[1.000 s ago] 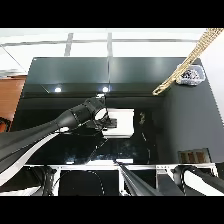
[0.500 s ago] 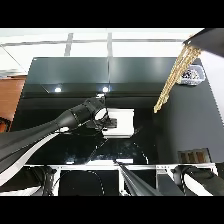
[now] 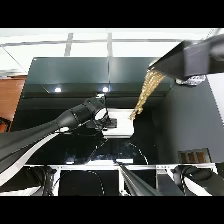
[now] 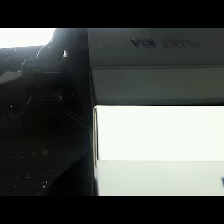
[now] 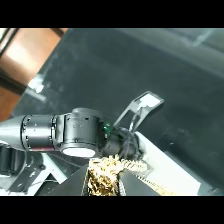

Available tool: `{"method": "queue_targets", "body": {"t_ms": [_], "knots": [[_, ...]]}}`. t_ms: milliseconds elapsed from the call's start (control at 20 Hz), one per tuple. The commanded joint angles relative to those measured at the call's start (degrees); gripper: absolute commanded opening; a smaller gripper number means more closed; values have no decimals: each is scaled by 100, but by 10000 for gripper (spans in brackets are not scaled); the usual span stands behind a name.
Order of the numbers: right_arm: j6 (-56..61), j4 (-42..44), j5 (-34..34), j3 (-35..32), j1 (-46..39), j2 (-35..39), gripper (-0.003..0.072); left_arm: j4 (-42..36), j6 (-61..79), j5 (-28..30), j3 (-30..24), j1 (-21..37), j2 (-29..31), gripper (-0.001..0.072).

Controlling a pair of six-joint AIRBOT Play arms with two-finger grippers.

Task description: Fold the box and place the chain.

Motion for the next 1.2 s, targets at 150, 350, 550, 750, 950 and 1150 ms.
{"method": "queue_targets", "body": {"t_ms": [150, 350, 550, 750, 950, 1150], "knots": [[20, -2, -861, -1576, 494, -9, 13, 4, 2, 0, 0, 2, -4, 27], [20, -7, -946, -2605, 525, -9, 14, 4, 2, 0, 0, 2, -4, 27], [127, 11, -1718, -3648, 621, -9, 15, 4, 2, 4, 0, 2, -4, 27], [326, 74, -2302, -4249, 717, -15, 16, 2, 0, 4, 0, 2, -4, 27], [404, 15, -2540, -4352, 931, -74, 197, 2, 2, 63, 0, 4, -4, 27], [297, -177, -1864, -4336, 262, -11, 206, 2, 2, 90, 0, 4, -4, 27]]}}
